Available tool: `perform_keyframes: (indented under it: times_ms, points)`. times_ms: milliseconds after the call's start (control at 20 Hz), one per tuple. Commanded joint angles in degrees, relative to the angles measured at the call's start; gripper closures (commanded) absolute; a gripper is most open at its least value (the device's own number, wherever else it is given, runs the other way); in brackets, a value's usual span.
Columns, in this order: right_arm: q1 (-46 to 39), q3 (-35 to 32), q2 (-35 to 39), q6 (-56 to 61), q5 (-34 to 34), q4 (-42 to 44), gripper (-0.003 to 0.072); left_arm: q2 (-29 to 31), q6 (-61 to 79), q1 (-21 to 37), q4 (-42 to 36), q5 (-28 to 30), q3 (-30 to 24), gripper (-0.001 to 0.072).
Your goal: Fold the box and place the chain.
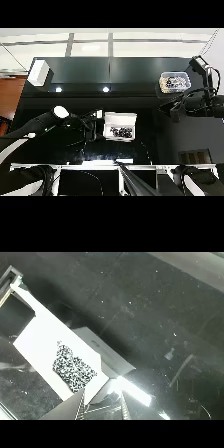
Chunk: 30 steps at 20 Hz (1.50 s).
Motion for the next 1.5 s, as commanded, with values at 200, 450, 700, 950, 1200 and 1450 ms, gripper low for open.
perform_keyframes:
  times_ms: [200,450,700,950,1200,1450]
  points:
    - [0.0,0.0,0.0,0.0,0.0,-0.1,0.0401,-1.1,0.4,-2.4,0.5,0.1,0.4,0.0034]
    - [0.7,0.0,-0.6,1.1,-4.8,-0.3,0.0020,-1.1,0.4,-2.4,0.5,0.1,0.4,0.0390]
    - [5.3,0.0,-11.4,2.6,-13.6,0.0,0.0021,-1.1,0.4,-2.4,0.4,0.1,0.4,0.0416]
    - [8.0,0.0,-24.4,-5.5,-16.8,7.9,0.0024,-1.1,0.4,-2.4,0.4,0.2,0.4,0.0416]
    - [9.4,0.1,-27.0,-35.3,-1.6,13.8,0.0024,-1.1,0.4,-2.4,0.4,0.2,0.4,0.0415]
    - [11.6,0.0,-27.0,-38.3,1.3,10.2,0.0024,-1.1,0.4,-2.4,0.4,0.2,0.4,0.0414]
